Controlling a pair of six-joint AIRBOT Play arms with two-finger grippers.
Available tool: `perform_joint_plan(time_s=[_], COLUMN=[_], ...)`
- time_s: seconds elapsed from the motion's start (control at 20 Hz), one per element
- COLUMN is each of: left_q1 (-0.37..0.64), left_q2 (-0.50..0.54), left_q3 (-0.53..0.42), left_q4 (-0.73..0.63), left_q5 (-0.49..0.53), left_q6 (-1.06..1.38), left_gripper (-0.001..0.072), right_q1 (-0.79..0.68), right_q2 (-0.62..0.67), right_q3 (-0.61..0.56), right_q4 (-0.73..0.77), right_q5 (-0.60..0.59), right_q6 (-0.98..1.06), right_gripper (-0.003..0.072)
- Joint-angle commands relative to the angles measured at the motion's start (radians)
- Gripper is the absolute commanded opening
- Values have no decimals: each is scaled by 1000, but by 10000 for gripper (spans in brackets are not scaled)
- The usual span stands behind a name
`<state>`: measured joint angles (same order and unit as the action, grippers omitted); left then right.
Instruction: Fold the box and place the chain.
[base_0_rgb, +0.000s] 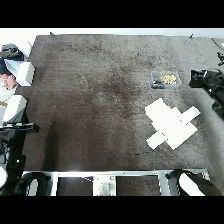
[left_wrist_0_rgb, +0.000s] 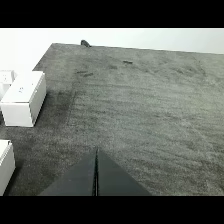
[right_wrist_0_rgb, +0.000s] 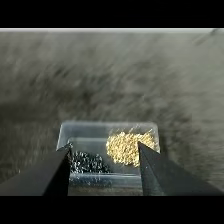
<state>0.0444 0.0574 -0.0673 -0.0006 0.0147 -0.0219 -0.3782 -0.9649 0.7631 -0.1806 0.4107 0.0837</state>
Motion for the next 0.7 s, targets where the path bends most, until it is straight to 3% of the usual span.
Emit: perform_joint_plan(time_s=[0.0, 0.2, 0.4, 0.45, 0.65], left_q1=[1, 1, 1, 1, 1], left_q2=[0, 0, 0, 0, 0], left_q3=[1, 1, 1, 1, 1], left_q4=[0, 0, 0, 0, 0], left_q5=[0, 0, 0, 0, 0], left_q6=[0, 0, 0, 0, 0], left_gripper=[13, 13, 13, 13, 13], right_q1=[-220, -392, -449, -448, -428], right_q2=[-282, -462, -667, -715, -809], right_q3=[257, 525, 788, 844, 928], right_q4=[-358, -608, -806, -857, -924], right_q5=[476, 746, 1049, 1097, 1094], right_q6=[235, 435, 552, 568, 536], right_gripper=[482, 482, 483, 481, 481])
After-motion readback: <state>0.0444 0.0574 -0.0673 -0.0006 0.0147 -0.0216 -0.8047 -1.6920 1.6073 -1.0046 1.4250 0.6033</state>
